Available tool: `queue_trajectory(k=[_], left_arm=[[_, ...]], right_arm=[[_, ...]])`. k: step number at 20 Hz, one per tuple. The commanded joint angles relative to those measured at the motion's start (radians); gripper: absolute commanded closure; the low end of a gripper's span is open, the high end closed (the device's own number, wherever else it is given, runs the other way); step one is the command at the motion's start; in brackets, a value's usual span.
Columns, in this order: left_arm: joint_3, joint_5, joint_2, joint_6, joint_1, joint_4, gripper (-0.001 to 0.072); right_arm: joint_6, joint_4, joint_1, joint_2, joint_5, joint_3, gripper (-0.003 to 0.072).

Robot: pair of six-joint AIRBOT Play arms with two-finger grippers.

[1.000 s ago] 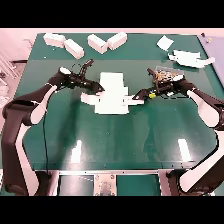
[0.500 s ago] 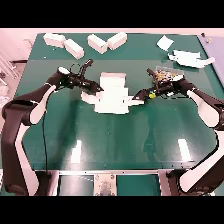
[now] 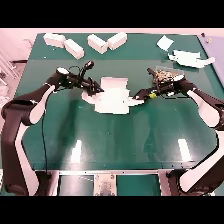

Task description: Fold the box and place the chain.

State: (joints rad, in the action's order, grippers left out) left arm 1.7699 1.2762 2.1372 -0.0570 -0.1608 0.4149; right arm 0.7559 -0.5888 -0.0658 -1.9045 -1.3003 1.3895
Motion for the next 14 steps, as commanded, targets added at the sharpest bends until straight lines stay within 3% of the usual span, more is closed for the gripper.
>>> queue_trajectory(k=[1,5,7,14], left_arm=[[-0.006,0.035,0.022,0.143,0.011,-0.045,0.0693],[-0.027,0.026,0.027,0.282,0.011,-0.079,0.0694],[-0.027,0.075,0.025,0.333,0.011,-0.097,0.0695],[-0.027,0.1,0.021,0.373,0.011,-0.097,0.0696]], right_arm=[[-0.06,0.093,-0.024,-0.001,0.0,0.013,0.0488],[-0.122,0.306,-0.083,-0.001,0.0,0.03,0.0489],[-0.161,0.376,-0.101,-0.001,0.005,0.029,0.0491],[-0.167,0.387,-0.102,-0.001,0.035,0.029,0.0491]])
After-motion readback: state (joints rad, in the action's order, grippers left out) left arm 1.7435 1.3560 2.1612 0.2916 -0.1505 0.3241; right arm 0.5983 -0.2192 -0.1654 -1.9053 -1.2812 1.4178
